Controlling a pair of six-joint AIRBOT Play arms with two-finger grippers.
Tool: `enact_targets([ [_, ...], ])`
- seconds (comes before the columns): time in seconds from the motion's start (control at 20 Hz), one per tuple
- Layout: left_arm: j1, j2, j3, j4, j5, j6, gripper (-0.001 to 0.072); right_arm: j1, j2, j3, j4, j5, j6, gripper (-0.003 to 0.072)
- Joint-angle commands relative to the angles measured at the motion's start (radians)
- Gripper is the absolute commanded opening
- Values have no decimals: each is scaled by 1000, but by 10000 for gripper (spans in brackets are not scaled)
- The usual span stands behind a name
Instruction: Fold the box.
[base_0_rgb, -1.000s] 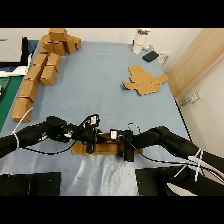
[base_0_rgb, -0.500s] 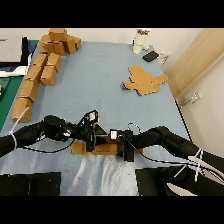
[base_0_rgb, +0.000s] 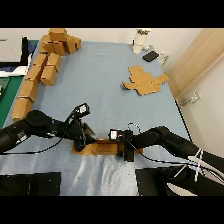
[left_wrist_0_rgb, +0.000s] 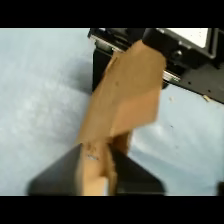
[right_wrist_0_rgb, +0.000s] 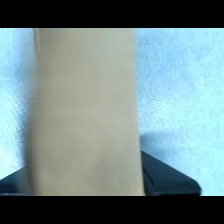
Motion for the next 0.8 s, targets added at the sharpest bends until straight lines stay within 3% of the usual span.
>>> enact_targets([
  [0.0,4,72,0,184,-208,-446,11,1,0,-1,0,0,0,540],
  [0.05,-5,72,-2,183,-255,-597,11,1,0,-1,0,0,0,540],
  [0.15,-47,70,-4,147,-252,-776,10,1,0,-1,0,0,0,540],
  [0.3,-109,31,-3,-70,-115,-791,10,1,0,-1,0,0,0,540],
  [0.45,-104,-51,-2,-320,33,-716,10,1,0,-1,0,-1,0,540],
  [0.65,-104,-138,16,-336,221,-695,9,1,0,-1,0,-1,0,540],
  [0.75,-103,-182,23,-321,266,-693,10,1,0,-1,0,-1,0,540],
])
